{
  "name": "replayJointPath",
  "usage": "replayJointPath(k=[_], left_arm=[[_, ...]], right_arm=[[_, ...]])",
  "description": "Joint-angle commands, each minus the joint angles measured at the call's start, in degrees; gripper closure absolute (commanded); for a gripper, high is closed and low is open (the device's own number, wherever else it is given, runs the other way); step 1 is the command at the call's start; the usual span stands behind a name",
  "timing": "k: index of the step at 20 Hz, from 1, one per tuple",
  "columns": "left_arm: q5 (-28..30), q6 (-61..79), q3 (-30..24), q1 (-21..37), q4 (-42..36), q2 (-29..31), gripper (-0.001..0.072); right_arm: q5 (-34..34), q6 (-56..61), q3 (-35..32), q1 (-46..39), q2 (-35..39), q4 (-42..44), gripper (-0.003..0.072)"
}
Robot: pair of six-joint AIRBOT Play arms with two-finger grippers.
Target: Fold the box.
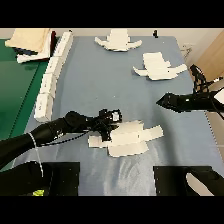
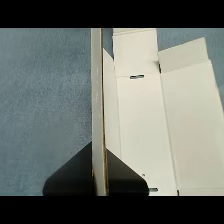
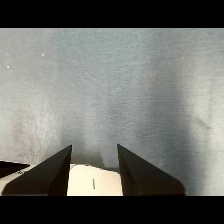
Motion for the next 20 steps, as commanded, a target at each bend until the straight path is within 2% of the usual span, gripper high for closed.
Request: replayJointPath(k=[1, 3, 4, 5, 6, 7, 10, 12, 15, 20], left_arm=[[-2.2, 0.1, -0.5, -0.1, -0.7, 0.0, 0.0700], [-2.7, 0.1, -0.5, -1.2, -0.6, 0.0, 0.0700], [-2.7, 0.0, -0.5, -2.0, -0.6, 0.0, 0.0699], [-2.7, 0.0, -0.5, -2.9, -0.6, 0.0, 0.0700], [-2.7, 0.0, -0.5, -3.7, -0.6, 0.0, 0.0699], [-2.7, -0.4, -0.5, -4.3, -0.6, 0.0, 0.0699], [-2.7, -0.7, -0.5, -4.7, -0.6, 0.0, 0.0699], [-2.6, -1.0, -0.8, -4.7, -0.7, 0.0, 0.0699], [-2.4, -1.1, -1.8, -4.7, -0.8, 0.1, 0.0698], [-0.7, -1.0, -1.9, -4.6, -1.6, 0.2, 0.0697]], right_arm=[[0.1, 0.0, 0.1, 0.1, 0.0, 0.3, 0.0261], [0.1, -0.6, 0.1, 0.1, 0.0, 1.0, 0.0262], [0.4, -0.7, 0.1, 0.1, 0.0, 1.4, 0.0289], [1.2, -0.7, 0.1, 0.1, 0.0, 1.5, 0.0436], [2.6, -0.7, 0.1, 0.1, 0.0, 1.4, 0.0614], [4.5, -0.6, 0.1, 0.1, 0.0, 0.9, 0.0683], [10.1, -0.4, -1.5, 0.4, 0.3, 0.7, 0.0683], [11.3, -0.2, -5.4, 2.0, 0.9, 0.7, 0.0683], [10.7, 1.8, -12.6, 5.1, 1.7, 0.8, 0.0683], [6.9, 2.7, -19.1, 6.1, 1.9, 0.3, 0.0683]])
